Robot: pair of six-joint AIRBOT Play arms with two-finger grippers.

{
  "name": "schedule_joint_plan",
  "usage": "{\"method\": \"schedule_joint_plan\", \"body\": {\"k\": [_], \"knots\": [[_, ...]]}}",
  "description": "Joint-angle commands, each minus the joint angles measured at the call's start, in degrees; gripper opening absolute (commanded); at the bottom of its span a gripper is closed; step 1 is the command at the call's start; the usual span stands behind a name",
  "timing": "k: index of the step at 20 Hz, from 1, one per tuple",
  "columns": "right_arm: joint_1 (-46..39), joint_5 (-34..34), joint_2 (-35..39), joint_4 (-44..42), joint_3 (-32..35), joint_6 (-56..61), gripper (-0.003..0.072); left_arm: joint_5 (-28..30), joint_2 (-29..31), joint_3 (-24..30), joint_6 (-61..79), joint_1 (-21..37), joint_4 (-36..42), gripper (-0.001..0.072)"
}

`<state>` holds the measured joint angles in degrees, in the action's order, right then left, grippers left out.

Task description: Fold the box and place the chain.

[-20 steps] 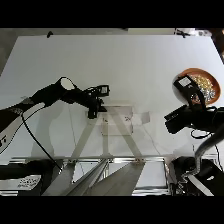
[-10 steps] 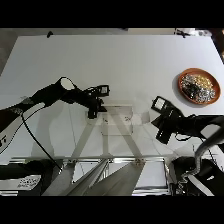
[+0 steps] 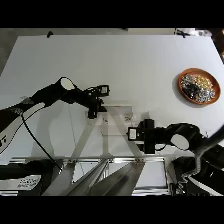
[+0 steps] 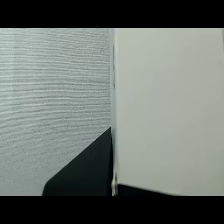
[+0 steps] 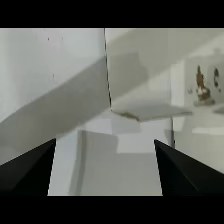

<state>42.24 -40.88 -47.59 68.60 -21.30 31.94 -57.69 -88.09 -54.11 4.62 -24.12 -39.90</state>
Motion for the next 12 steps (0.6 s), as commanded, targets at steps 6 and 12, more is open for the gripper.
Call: {"method": "schedule_joint_plan", "body": {"k": [6,12], "knots": [[4.17,18.58,-6.23,0.2,0.42,-0.72,0.071,0.0,-0.04,-0.04,0.02,-0.02,0.0,0.0011],[3.74,19.58,-6.6,0.87,0.42,-0.72,0.0708,0.0,-0.02,-0.04,0.02,-0.02,-0.02,0.0011]]}}
